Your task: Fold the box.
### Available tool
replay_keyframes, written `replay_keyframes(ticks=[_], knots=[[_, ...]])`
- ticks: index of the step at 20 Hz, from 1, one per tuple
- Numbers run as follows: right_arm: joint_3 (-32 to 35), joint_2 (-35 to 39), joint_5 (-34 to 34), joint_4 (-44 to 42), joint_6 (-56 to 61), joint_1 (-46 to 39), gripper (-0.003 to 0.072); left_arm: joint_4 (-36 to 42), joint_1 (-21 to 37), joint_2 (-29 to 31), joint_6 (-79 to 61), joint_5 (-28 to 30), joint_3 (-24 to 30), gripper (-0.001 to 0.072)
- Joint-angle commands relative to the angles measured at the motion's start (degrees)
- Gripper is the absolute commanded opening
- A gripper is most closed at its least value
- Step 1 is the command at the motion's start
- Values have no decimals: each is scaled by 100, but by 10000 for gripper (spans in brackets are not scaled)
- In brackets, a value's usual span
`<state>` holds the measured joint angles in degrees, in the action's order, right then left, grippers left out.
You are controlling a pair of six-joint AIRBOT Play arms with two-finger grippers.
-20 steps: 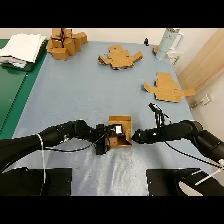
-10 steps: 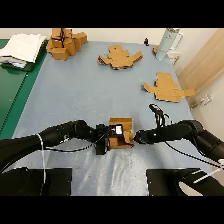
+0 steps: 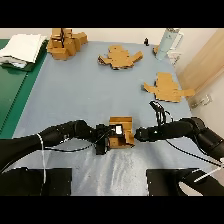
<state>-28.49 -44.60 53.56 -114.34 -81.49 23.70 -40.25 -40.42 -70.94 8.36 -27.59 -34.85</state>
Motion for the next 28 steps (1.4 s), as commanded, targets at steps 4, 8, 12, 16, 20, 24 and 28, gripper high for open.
replay_keyframes(ticks=[4,8,12,16,20,24,28], knots=[[-37,2,24,-341,-133,0,410,-2,7,4,2,2,-4,516],[-35,-87,-11,-420,-216,0,452,-2,7,2,2,2,-4,516],[-37,-470,-94,-420,-319,271,527,-2,7,4,2,0,-4,516],[-127,-929,-358,-332,-295,831,526,-2,7,4,2,0,-4,516],[-466,-1373,-313,592,542,1178,524,-2,7,2,4,0,-4,516],[-962,-1718,-31,1399,1539,1600,505,-2,7,2,2,2,-4,516],[-1443,-2092,533,2159,2660,2070,455,-2,7,4,2,0,-4,516]])
